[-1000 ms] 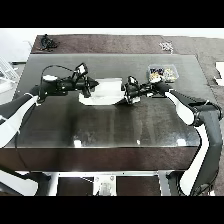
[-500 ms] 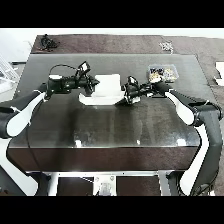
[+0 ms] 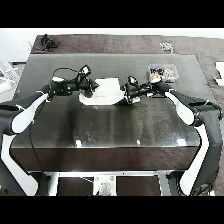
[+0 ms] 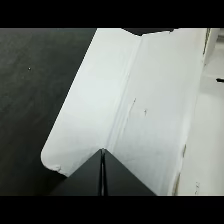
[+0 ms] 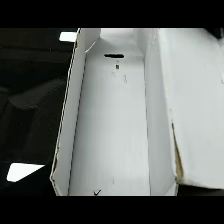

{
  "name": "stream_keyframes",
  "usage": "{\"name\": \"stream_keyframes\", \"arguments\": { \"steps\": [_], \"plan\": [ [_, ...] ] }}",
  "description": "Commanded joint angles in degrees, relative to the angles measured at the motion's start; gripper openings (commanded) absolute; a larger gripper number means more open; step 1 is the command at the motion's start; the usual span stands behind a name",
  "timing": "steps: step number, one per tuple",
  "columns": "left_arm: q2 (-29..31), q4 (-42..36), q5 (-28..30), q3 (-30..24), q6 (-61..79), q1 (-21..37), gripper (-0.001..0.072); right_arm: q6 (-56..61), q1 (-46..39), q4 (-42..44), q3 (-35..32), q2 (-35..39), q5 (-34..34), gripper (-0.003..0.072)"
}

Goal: Fold the box and place the chain.

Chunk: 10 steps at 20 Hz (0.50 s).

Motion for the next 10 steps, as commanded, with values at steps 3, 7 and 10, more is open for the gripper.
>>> {"name": "stream_keyframes", "arguments": {
  "steps": [3, 7, 10],
  "plan": [
    [0.07, 0.46, -0.15, 0.81, 0.63, 0.07, 0.0018, -0.02, 0.07, 0.0, 0.0, -0.04, 0.0, 0.0589],
    [3.96, 2.78, -3.65, 2.16, -0.35, 1.03, 0.0017, -0.02, 0.07, 0.0, 0.0, -0.04, 0.0, 0.0589],
    [9.88, 10.93, -8.44, 2.16, -5.05, 3.23, 0.0018, -0.02, 0.07, 0.0, 0.0, -0.04, 0.0, 0.0589]
  ]
}}
